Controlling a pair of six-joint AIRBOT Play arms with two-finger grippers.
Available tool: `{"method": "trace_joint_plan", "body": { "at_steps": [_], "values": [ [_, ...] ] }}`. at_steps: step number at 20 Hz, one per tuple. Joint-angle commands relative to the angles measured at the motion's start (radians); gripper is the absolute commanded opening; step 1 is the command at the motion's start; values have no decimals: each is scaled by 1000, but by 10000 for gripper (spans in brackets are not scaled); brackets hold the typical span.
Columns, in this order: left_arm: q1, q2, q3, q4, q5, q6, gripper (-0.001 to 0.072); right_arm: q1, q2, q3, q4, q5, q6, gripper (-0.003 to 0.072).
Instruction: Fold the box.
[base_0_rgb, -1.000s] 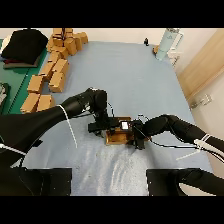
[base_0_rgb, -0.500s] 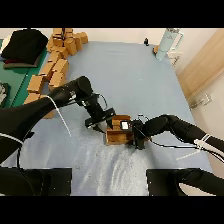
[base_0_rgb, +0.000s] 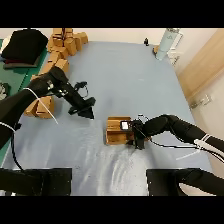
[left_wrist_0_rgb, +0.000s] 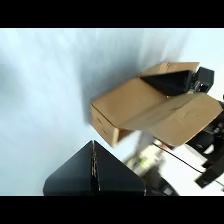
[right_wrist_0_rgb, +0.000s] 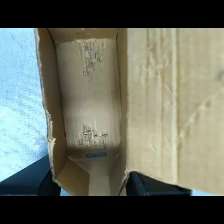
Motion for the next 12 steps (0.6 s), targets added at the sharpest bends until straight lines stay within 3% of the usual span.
{"method": "trace_joint_plan", "body": {
  "at_steps": [1,5,7,12],
  "values": [
    [85,2,1,5,105,237,11,0,0,0,0,-1,0,488],
    [89,39,-15,9,125,440,10,0,0,0,0,-1,0,488],
    [89,78,-43,9,186,493,10,0,0,0,0,-1,0,488],
    [81,273,-208,9,345,753,9,0,0,0,0,-1,0,488]
  ]
}}
